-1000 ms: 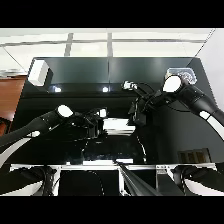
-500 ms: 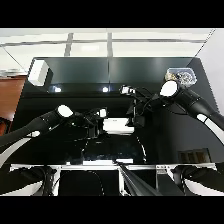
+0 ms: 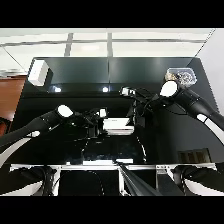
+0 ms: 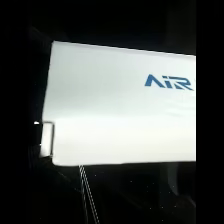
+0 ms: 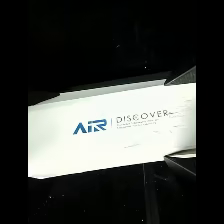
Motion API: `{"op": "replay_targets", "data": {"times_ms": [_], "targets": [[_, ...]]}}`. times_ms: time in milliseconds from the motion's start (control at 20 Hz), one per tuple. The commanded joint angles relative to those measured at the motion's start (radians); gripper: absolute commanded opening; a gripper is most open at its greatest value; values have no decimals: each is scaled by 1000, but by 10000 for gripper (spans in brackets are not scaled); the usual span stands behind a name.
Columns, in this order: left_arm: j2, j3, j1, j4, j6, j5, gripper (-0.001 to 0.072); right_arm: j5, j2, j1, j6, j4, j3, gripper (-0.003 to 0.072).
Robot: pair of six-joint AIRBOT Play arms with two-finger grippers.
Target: Fold the box and place the chain.
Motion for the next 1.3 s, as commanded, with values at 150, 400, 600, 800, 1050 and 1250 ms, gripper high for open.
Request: {"op": "replay_targets", "data": {"times_ms": [150, 400, 600, 800, 1050, 1250], "targets": [[-1, 0, 0, 0, 1, -2, 464, 12, 0, 1, 21, -2, -1, 483], [-1, 0, 0, 0, 1, -2, 463, 1, 0, 1, 24, -10, -1, 483], [-1, 0, 0, 0, 1, -2, 463, 16, 0, 1, 24, -13, -1, 389], [-1, 0, 0, 0, 1, -2, 463, 20, 0, 1, 24, -12, -1, 343], [-1, 0, 0, 0, 1, -2, 463, 19, 0, 33, 24, -71, -1, 343], [-1, 0, 0, 0, 1, -2, 464, -4, 0, 52, 24, -82, -1, 343]]}}
